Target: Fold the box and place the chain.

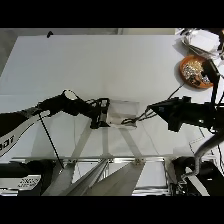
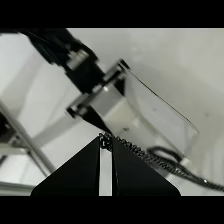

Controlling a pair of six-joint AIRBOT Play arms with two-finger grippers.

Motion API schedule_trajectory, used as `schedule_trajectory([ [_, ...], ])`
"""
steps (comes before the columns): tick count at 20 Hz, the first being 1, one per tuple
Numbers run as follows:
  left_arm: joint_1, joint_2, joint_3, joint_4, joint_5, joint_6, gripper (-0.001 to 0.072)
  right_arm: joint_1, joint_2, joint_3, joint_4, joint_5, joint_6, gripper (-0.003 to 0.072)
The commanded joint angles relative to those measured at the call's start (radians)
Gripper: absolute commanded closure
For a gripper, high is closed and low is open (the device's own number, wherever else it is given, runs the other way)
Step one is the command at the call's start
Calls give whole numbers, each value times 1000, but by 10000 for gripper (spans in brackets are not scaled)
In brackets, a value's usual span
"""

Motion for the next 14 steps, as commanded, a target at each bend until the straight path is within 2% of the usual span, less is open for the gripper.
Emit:
schedule_trajectory([
  [1, 0, 0, 1, 0, 0, 0, 366, 0, 5, 1, 169, -28, -75, 661],
  [4, 0, 0, 1, 0, 0, 0, 366, 18, -21, 1, 269, -55, -126, 661],
  [6, 0, 0, 1, 0, 0, 0, 366, 76, -54, 1, 253, -94, -146, 661],
  [9, 0, 0, 1, 0, 0, 0, 366, 215, -153, 1, 190, -164, -149, 661],
  [11, 0, 0, 1, 0, 0, 0, 366, 303, -237, 1, 92, -209, -137, 661],
  [14, 0, 0, 1, 0, 0, 0, 366, 369, -363, 1, -9, -243, -86, 661],
])
